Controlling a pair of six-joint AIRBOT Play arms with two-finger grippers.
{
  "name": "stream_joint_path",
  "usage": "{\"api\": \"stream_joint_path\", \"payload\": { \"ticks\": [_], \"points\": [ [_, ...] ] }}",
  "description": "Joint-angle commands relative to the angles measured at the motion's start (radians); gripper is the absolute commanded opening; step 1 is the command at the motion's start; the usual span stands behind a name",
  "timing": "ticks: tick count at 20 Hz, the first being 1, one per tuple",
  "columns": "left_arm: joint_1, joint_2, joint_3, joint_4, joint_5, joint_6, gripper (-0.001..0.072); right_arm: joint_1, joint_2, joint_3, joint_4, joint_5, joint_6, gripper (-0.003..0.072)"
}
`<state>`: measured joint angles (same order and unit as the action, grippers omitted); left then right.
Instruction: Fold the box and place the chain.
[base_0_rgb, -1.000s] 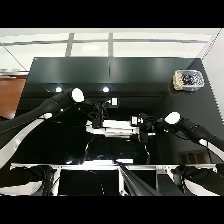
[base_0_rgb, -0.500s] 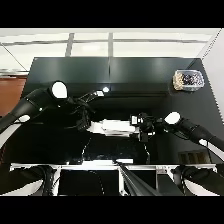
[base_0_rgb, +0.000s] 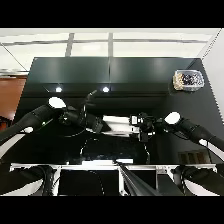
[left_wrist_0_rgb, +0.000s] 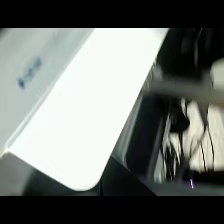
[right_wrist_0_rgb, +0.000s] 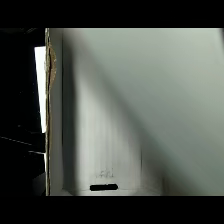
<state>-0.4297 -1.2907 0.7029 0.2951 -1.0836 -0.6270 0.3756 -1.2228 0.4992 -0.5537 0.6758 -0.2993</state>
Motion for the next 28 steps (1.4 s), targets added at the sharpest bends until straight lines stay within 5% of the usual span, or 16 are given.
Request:
{"api": "stream_joint_path", "payload": {
  "ticks": [1, 6, 11, 20, 25, 28],
  "points": [
    [-0.002, 0.000, 0.004, -0.119, 0.275, 0.109, 0.0024, 0.000, 0.000, 0.000, 0.000, -0.001, 0.000, 0.0305],
    [-0.011, -0.060, 0.098, 0.027, 0.369, 0.099, 0.0024, 0.000, 0.000, 0.000, 0.000, -0.003, 0.000, 0.0306],
    [-0.067, -0.192, 0.276, 0.645, 0.222, -0.285, 0.0023, 0.000, 0.000, 0.000, 0.000, -0.006, 0.008, 0.0306],
    [-0.043, -0.234, 0.349, 0.621, 0.091, -0.240, 0.0023, 0.000, 0.000, 0.000, -0.001, -0.008, 0.011, 0.0306],
    [0.075, -0.028, 0.330, 0.674, 0.027, -0.296, 0.0023, 0.000, 0.000, 0.000, 0.000, -0.008, 0.011, 0.0306],
    [0.117, 0.124, 0.172, 0.642, 0.089, -0.178, 0.0023, 0.000, 0.000, 0.000, 0.000, -0.008, 0.012, 0.0306]
  ]
}}
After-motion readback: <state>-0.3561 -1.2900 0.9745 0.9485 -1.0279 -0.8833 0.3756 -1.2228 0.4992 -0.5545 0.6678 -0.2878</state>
